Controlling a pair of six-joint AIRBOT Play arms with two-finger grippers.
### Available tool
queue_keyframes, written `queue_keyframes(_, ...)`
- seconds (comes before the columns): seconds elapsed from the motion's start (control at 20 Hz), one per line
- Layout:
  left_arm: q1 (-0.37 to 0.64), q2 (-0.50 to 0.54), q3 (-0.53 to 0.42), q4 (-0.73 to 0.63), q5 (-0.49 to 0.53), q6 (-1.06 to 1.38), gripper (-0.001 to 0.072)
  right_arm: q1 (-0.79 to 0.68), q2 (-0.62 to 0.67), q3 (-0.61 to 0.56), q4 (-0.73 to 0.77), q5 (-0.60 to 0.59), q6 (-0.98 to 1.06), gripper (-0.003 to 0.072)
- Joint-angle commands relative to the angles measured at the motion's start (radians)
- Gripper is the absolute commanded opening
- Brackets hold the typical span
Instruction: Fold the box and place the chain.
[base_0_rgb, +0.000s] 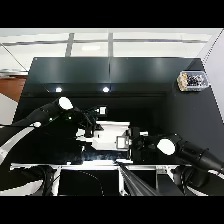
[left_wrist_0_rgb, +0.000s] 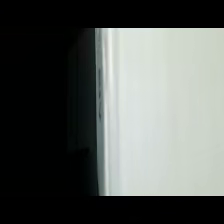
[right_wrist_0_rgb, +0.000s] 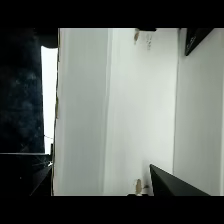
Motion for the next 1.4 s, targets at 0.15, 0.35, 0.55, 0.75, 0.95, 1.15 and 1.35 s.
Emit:
queue_keyframes(0.15,0.000,-0.001,0.001,0.000,-0.005,-0.001,0.0027,-0.061,0.044,0.030,-0.086,-0.005,0.118,0.0707)
queue_keyframes(0.35,0.000,-0.001,0.001,0.000,-0.005,-0.001,0.0027,-0.111,0.044,0.038,-0.086,-0.007,0.124,0.0707)
queue_keyframes(0.55,0.000,-0.001,0.001,-0.001,-0.005,-0.001,0.0027,-0.132,0.044,0.037,-0.084,-0.005,0.123,0.0707)
queue_keyframes(0.75,0.000,-0.001,0.001,-0.001,-0.005,-0.001,0.0027,-0.132,0.043,0.037,-0.085,-0.017,0.124,0.0707)
queue_keyframes(0.95,0.000,0.000,0.001,-0.001,-0.005,-0.001,0.0027,-0.178,0.043,0.037,-0.097,-0.016,0.199,0.0707)
queue_keyframes(1.15,-0.001,0.000,0.001,-0.002,-0.005,-0.001,0.0027,-0.187,0.041,0.037,-0.071,-0.015,0.147,0.0706)
queue_keyframes(1.35,-0.001,0.002,0.001,-0.001,-0.004,-0.001,0.0025,-0.187,-0.009,0.037,0.062,0.038,-0.006,0.0706)
